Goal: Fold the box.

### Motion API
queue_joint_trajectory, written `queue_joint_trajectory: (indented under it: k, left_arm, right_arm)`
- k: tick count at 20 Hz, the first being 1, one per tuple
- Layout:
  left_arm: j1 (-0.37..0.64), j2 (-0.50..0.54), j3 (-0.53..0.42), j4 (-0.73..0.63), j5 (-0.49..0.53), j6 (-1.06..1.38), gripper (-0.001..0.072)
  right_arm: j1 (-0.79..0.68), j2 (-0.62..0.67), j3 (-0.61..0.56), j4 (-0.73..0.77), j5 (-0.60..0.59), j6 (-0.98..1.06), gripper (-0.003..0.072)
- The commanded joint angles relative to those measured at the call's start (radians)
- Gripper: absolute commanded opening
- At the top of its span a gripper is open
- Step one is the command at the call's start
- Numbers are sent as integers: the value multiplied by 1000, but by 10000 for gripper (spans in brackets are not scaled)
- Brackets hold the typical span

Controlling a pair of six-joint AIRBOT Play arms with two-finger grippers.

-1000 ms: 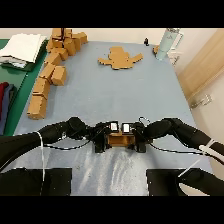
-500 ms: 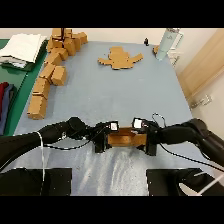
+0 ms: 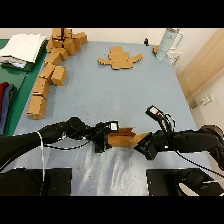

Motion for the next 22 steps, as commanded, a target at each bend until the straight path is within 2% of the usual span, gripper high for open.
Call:
queue_joint_trajectory:
  k: [1,4,6,9,10,11,13,15,18,22]
  left_arm:
    - [0,0,1,0,0,0,513]
    - [0,0,1,0,0,0,513]
    - [0,0,1,0,0,0,513]
    - [0,0,1,0,0,0,513]
    - [0,0,1,0,0,0,513]
    - [0,0,1,0,0,0,513]
    - [0,0,1,0,0,0,513]
    - [0,0,1,0,0,0,513]
    - [0,0,1,0,0,0,513]
    - [0,0,1,0,0,0,513]
  right_arm:
    - [0,-18,-2,39,60,389,298]
    - [0,-57,-1,46,96,503,297]
    - [0,-102,-1,78,108,529,225]
    - [0,-158,-1,86,110,535,224]
    - [0,-177,-1,129,129,546,180]
    - [1,-198,5,189,155,487,3]
    - [18,-239,31,246,189,367,7]
    - [24,-282,77,233,236,349,7]
    - [17,-366,153,114,342,335,6]
    - [-1,-533,191,39,356,333,6]
